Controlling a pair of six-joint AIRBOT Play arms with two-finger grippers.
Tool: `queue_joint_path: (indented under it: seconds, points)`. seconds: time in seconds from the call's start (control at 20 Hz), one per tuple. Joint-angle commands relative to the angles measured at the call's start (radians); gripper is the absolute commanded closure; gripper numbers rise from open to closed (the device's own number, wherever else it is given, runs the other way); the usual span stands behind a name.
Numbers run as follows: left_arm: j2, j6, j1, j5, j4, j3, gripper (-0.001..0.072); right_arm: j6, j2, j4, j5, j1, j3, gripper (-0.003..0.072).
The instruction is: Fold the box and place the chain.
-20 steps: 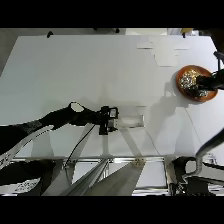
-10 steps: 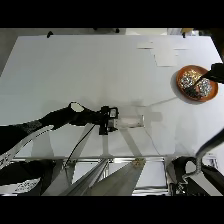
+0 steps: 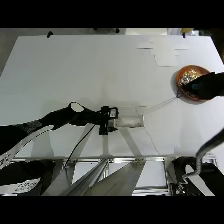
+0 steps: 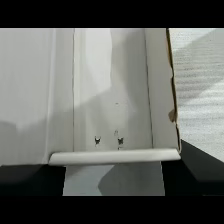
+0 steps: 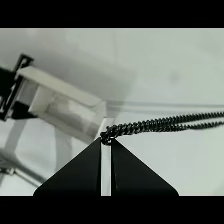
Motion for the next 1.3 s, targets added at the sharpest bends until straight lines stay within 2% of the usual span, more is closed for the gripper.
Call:
queue_joint_path:
  seconds: [0.0,0.3,0.55,0.8,1.05,1.25]
  points:
    - [0.000,0.000,0.000,0.001,0.000,0.001,0.0502,0.020,0.035,0.019,0.037,0.097,-0.002,0.0670]
    - [0.000,0.000,0.000,0.000,0.000,0.001,0.0502,0.020,0.093,0.075,0.013,0.266,-0.063,0.0670]
    - [0.000,0.000,0.000,0.000,0.000,0.001,0.0502,0.018,0.106,0.088,-0.043,0.317,-0.157,0.0669]
    - [0.000,0.000,0.000,0.000,0.000,0.001,0.0502,0.010,0.113,0.100,-0.188,0.334,-0.291,0.0669]
    - [0.000,0.000,0.000,0.000,0.000,0.001,0.0502,-0.088,0.109,0.229,-0.313,0.334,-0.433,0.0669]
    - [0.000,0.000,0.000,0.000,0.000,0.001,0.0502,-0.135,0.077,0.251,-0.397,0.334,-0.529,0.0669]
